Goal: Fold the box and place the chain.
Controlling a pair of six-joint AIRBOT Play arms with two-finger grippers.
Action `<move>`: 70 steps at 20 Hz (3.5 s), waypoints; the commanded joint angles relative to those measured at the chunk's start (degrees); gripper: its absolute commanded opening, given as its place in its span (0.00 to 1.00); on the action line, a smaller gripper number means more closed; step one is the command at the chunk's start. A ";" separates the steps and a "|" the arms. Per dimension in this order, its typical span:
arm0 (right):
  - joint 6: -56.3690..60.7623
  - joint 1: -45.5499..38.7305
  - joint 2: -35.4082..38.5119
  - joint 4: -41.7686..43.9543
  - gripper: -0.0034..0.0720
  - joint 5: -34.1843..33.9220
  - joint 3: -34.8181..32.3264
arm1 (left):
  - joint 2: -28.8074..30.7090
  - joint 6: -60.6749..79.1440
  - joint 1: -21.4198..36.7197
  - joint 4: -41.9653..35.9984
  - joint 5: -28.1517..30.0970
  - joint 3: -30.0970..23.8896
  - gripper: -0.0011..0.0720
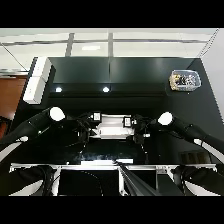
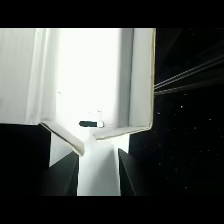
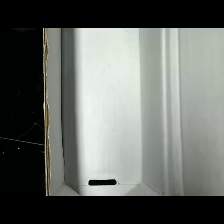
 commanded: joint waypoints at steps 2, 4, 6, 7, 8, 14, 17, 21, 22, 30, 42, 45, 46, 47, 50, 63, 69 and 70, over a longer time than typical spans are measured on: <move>0.04 -0.04 0.04 0.02 0.28 -0.02 -0.02 | -0.52 -0.02 -1.14 -1.97 1.53 0.00 0.44; 0.04 -0.04 0.04 0.02 0.28 0.00 -0.02 | -0.52 0.02 -1.14 -5.16 2.49 0.00 0.39; 0.04 -0.04 0.04 0.02 0.28 -0.02 -0.02 | -0.59 0.04 -1.18 -8.11 4.20 0.00 0.38; 0.04 -0.04 0.04 0.02 0.28 0.00 -0.02 | -0.72 0.04 -1.20 -10.47 4.46 0.00 0.31; 0.04 -0.04 0.04 0.02 0.28 0.00 -0.02 | -1.03 0.04 -1.22 -13.07 4.33 0.00 0.16; 0.04 -0.04 0.04 0.02 0.28 -0.02 -0.02 | -1.68 0.09 -1.49 -15.43 3.72 0.00 0.10; 0.11 -0.04 0.04 0.11 0.28 -0.15 -0.02 | -1.97 2.14 -3.87 -14.71 4.52 0.00 0.11; 0.11 -0.04 0.04 0.11 0.28 -0.15 -0.02 | -2.05 3.72 -5.33 -14.56 7.28 0.00 0.11; 0.11 -0.04 0.04 0.11 0.28 -0.15 -0.02 | -2.05 3.69 -5.31 -14.56 7.26 0.00 0.11; 0.11 -0.04 0.04 0.11 0.28 -0.15 -0.02 | -2.05 3.76 -5.38 -14.56 7.39 0.00 0.17; 0.13 -0.04 0.04 0.11 0.28 -0.17 -0.02 | 18.75 -42.75 12.28 7.76 3.58 0.35 0.05; 0.13 -0.04 0.04 0.11 0.28 -0.17 -0.02 | 19.45 -62.05 23.78 18.12 -4.02 0.24 0.05; 0.13 -0.04 0.04 0.11 0.28 -0.17 -0.02 | 18.82 -70.34 27.15 18.29 -6.54 -0.09 0.05; 0.11 -0.04 0.04 0.11 0.28 -0.17 -0.02 | 17.66 -79.19 30.38 18.25 -9.70 -0.70 0.05; 0.11 -0.04 0.04 0.11 0.28 -0.15 -0.02 | 12.33 -86.25 34.25 17.86 -17.11 -2.91 0.05; 0.11 -0.04 0.04 0.11 0.28 -0.17 -0.02 | -7.23 -68.41 17.70 -4.57 -16.59 0.15 0.05; 0.13 -0.04 0.04 0.13 0.28 -0.15 -0.02 | -5.68 -64.48 19.26 -4.50 -20.98 4.02 0.40; 0.13 -0.04 0.04 0.13 0.28 -0.15 -0.02 | -5.70 -64.28 19.28 -4.35 -21.94 4.59 0.66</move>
